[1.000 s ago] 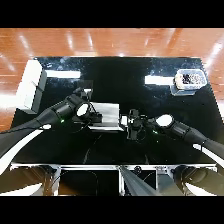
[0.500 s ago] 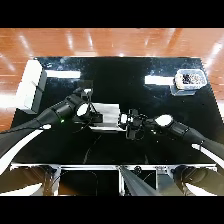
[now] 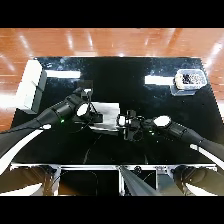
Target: Fold the box and place the chain.
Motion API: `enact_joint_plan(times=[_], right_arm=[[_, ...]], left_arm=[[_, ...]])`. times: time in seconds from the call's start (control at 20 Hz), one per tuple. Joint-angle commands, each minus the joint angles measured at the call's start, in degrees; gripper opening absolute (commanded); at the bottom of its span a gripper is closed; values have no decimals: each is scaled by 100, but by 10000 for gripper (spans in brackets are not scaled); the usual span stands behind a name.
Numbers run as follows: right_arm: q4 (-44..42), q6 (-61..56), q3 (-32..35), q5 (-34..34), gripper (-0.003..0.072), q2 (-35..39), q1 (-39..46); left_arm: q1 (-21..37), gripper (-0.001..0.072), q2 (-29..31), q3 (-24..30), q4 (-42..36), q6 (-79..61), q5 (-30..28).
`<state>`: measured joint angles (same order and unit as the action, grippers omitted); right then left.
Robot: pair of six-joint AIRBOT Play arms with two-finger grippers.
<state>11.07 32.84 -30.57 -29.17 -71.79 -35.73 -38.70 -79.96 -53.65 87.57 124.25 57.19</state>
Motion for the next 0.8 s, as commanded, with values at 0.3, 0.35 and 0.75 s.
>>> enact_joint_plan(times=[0.3, 0.35, 0.75], right_arm=[[-11, 22, -4, 4, 283, -4, -9], [-11, 22, -4, 4, 242, -4, -9], [-11, 20, -4, 2, 388, -4, -9]], left_arm=[[0, 22, -2, -4, -9, 7, 4], [0, 22, -2, -4, -9, 7, 4], [0, 23, -2, -4, -24, 7, 2]])
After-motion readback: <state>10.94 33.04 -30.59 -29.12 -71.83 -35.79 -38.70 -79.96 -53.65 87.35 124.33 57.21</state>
